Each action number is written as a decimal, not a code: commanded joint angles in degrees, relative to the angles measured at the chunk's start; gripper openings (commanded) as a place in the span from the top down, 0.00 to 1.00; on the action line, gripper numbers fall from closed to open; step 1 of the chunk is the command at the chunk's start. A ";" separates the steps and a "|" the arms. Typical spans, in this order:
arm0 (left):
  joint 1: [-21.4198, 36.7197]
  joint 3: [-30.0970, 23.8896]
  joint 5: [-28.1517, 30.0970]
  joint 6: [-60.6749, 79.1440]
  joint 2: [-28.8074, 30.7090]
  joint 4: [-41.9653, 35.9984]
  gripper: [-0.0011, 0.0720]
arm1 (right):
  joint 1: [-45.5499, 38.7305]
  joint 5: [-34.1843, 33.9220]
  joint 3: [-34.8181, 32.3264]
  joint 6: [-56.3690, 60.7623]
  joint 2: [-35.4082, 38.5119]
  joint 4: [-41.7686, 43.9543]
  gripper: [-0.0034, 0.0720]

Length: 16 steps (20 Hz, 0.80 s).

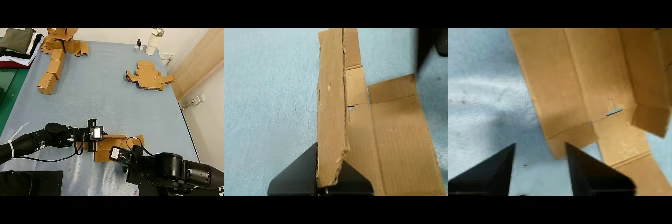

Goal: Fold the box.

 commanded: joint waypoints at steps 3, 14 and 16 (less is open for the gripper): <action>-0.02 0.02 0.02 0.00 -0.02 0.00 0.97 | 2.25 6.78 -0.04 2.23 -4.33 -7.78 0.26; 0.00 0.02 0.02 0.00 -0.02 0.00 0.97 | 2.25 8.61 0.07 2.23 -9.40 -8.31 0.26; 0.00 0.02 0.02 0.00 -0.02 0.00 0.97 | 2.25 8.61 0.07 2.29 -9.40 -9.92 0.26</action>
